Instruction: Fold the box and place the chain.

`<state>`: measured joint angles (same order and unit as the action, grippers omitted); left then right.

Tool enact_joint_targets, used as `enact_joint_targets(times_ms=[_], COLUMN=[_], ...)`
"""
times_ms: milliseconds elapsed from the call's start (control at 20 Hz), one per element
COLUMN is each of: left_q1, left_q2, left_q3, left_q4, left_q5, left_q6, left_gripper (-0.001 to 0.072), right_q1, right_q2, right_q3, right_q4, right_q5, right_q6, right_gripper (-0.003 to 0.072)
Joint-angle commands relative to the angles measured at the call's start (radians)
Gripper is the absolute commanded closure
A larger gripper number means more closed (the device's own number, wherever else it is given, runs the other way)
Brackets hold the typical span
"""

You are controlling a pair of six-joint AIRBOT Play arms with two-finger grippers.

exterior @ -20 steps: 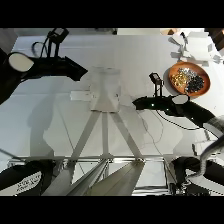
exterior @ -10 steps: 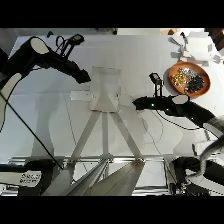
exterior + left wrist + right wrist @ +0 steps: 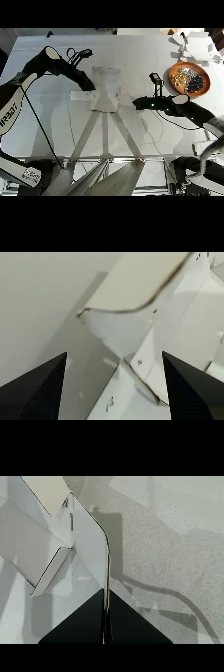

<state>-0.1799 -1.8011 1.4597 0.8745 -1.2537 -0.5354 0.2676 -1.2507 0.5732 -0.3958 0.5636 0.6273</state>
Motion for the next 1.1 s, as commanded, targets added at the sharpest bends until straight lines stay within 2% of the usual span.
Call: enact_joint_targets(times_ms=[0,350,400,450,500,600,650,700,750,800,1050], left_q1=[0.001,0.001,0.001,0.001,0.001,0.001,0.001,0.001,0.001,0.001,0.009], left_q2=[-0.018,-0.018,-0.021,-0.027,-0.036,-0.06,-0.071,-0.081,-0.089,-0.093,-0.097], left_q3=[0.001,0.001,0.001,0.001,0.001,0.001,0.001,0.001,0.001,0.001,0.001], left_q4=[-0.037,-0.201,-0.211,-0.211,-0.211,-0.212,-0.212,-0.212,-0.212,-0.212,-0.212], left_q5=[0.02,0.052,0.05,0.039,0.024,-0.002,-0.008,-0.009,-0.01,-0.01,-0.019], left_q6=[0.105,0.336,0.344,0.353,0.354,0.353,0.354,0.353,0.354,0.356,0.364], left_gripper=[0.0049,0.0085,0.0135,0.0238,0.0284,0.0297,0.0333,0.0499,0.062,0.0704,0.0702], right_q1=[0.001,0.001,0.001,0.001,0.001,0.001,0.001,0.001,0.001,0.001,0.001], right_q2=[0.001,0.001,0.001,0.001,0.001,0.001,0.001,0.001,0.001,0.001,0.001], right_q3=[0.0,0.0,0.0,0.0,0.0,0.0,0.0,0.0,0.0,0.0,0.0], right_q4=[0.0,0.0,0.0,0.0,0.0,0.0,0.0,0.0,0.0,0.0,0.0], right_q5=[0.0,0.0,0.0,0.0,0.0,0.0,0.0,0.0,0.0,0.0,0.0], right_q6=[0.0,0.0,0.0,0.0,0.0,0.0,0.0,0.0,0.0,0.0,0.0], right_gripper=[0.0677,0.0677,0.0677,0.0677,0.0677,0.0677,0.0677,0.0677,0.0677,0.0677,0.0677])
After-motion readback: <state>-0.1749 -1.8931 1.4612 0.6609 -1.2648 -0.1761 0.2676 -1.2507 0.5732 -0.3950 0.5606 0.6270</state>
